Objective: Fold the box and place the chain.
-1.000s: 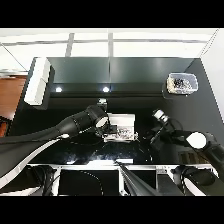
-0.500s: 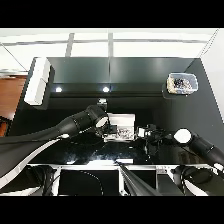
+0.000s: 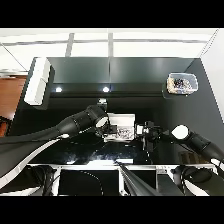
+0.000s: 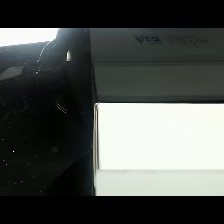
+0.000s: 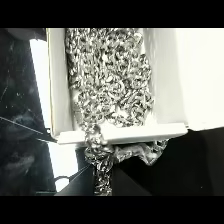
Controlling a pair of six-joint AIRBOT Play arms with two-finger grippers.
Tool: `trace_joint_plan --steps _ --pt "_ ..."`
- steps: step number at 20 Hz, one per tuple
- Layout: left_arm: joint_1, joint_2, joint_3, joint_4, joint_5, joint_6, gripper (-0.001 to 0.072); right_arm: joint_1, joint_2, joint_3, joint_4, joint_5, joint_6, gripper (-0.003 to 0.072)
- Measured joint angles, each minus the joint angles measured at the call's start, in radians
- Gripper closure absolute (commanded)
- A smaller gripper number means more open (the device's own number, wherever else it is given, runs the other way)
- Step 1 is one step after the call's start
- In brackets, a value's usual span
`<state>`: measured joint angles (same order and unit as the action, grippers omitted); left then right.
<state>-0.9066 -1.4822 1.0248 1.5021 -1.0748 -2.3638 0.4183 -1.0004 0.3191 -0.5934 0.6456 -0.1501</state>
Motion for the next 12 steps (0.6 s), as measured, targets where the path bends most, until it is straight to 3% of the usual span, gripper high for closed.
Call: trace_joint_plan --steps 6,12 --pt "0.0 0.0 0.0 0.0 0.0 -0.002 0.0684 -0.056 0.075 0.061 -0.089 0.053 0.324 0.0676" --pt "0.0 0.0 0.0 0.0 0.0 0.001 0.0684 -0.184 0.238 0.238 -0.222 0.367 0.705 0.0676"
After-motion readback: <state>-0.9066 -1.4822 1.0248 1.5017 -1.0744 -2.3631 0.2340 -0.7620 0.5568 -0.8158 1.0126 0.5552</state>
